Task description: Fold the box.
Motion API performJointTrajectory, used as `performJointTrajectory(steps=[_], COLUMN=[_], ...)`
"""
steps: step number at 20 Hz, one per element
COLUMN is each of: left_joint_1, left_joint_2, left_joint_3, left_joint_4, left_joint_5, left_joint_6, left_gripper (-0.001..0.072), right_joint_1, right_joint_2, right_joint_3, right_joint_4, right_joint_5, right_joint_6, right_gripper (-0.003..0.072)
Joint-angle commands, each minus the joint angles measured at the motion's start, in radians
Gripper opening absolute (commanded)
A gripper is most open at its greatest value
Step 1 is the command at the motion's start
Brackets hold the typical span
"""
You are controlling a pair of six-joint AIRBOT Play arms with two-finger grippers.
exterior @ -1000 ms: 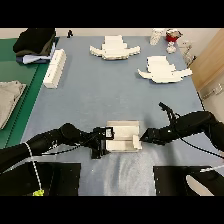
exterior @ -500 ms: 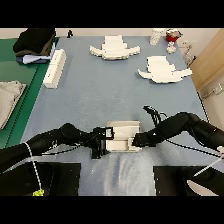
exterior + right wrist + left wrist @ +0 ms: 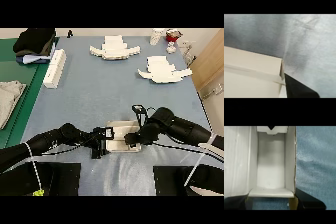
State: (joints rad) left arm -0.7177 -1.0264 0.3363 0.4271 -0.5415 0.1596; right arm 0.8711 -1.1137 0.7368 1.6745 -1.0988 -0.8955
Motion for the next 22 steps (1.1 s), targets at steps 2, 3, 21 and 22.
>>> performJointTrajectory(steps=[2, 3, 21, 22], left_joint_1=[0.0, 0.0, 0.0, 0.0], left_joint_2=[-0.001, -0.001, -0.001, -0.001], left_joint_3=[0.0, 0.0, 0.0, 0.0], left_joint_4=[0.0, 0.0, 0.0, 0.0], left_joint_5=[0.0, 0.0, 0.0, 0.0], left_joint_6=[0.0, 0.0, 0.0, 0.0], left_gripper=[0.0465, 0.0464, 0.0465, 0.0465], right_joint_1=[0.117, 0.119, 0.122, 0.122], right_joint_2=[-0.111, -0.128, -0.119, -0.105], right_joint_3=[0.097, 0.105, 0.144, 0.153], right_joint_4=[-0.183, -0.183, -0.151, -0.162], right_joint_5=[-0.091, -0.09, -0.222, -0.229], right_joint_6=[0.281, 0.291, 0.312, 0.312], right_gripper=[0.0443, 0.0412, 0.045, 0.0449])
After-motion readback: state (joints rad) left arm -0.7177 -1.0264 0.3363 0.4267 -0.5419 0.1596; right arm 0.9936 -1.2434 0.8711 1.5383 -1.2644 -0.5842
